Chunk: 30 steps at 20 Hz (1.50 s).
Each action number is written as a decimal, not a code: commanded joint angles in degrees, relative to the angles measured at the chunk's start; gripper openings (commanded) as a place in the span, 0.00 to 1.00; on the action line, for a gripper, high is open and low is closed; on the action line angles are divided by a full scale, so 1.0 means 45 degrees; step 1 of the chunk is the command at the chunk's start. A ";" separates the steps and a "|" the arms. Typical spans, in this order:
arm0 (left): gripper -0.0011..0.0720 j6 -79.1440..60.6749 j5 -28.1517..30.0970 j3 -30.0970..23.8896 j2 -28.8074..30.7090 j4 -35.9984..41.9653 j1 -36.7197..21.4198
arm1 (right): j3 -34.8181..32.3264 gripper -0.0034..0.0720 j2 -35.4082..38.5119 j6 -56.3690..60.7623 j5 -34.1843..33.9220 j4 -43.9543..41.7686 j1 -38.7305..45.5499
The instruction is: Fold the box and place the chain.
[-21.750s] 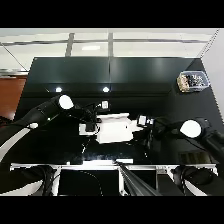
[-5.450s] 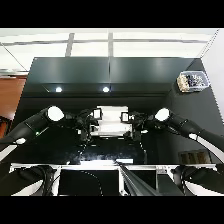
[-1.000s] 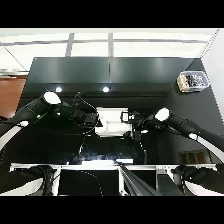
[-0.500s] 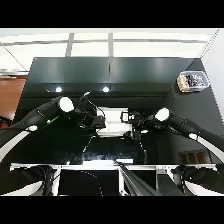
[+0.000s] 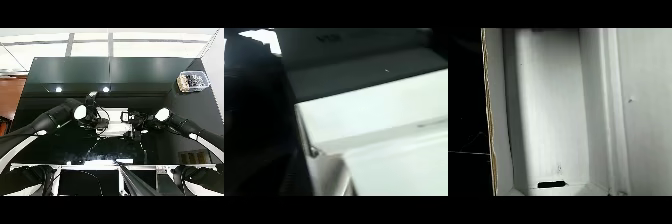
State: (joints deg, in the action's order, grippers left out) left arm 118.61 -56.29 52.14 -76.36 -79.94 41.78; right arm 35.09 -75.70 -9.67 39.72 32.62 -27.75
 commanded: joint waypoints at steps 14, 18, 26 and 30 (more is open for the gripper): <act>0.39 0.3745 -0.1248 0.1404 -0.1637 -0.1404 0.0801 | 0.0000 0.19 -0.0010 0.0000 0.0010 0.0000 0.0000; 0.06 0.3750 -0.1171 0.1409 -0.1685 -0.1404 0.0801 | 0.0000 0.19 -0.0010 0.0000 0.0010 0.0000 0.0000; 0.55 0.3750 -0.1214 0.1413 -0.1685 -0.1132 0.0792 | 0.0000 0.19 -0.0010 0.0000 0.0010 0.0000 0.0000; 0.05 0.3750 -0.1122 0.1413 -0.1695 -0.1132 0.0792 | 0.0000 0.19 -0.0010 0.0000 0.0010 0.0000 0.0000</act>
